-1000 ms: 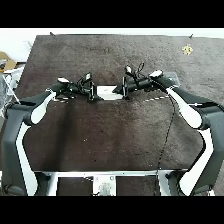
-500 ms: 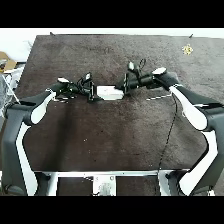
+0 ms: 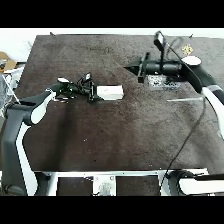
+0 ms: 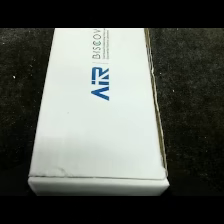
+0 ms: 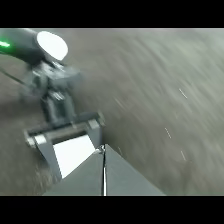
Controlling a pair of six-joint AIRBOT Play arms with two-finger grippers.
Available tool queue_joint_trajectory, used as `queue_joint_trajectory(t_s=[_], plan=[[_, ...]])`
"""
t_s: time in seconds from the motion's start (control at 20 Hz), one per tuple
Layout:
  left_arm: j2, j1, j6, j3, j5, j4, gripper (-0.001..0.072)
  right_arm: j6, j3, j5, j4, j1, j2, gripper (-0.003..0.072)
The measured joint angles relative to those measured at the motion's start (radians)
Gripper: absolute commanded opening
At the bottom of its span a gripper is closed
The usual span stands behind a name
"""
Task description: Fold the box and place the chain.
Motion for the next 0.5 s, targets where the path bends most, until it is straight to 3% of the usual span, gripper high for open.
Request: queue_joint_trajectory(t_s=[0.5], plan=[[0.0, 0.0, 0.0, 0.0, 0.0, -0.008, 0.0275, 0.028, -0.825, -0.552, 0.184, -0.043, 0.69, -0.0004]])
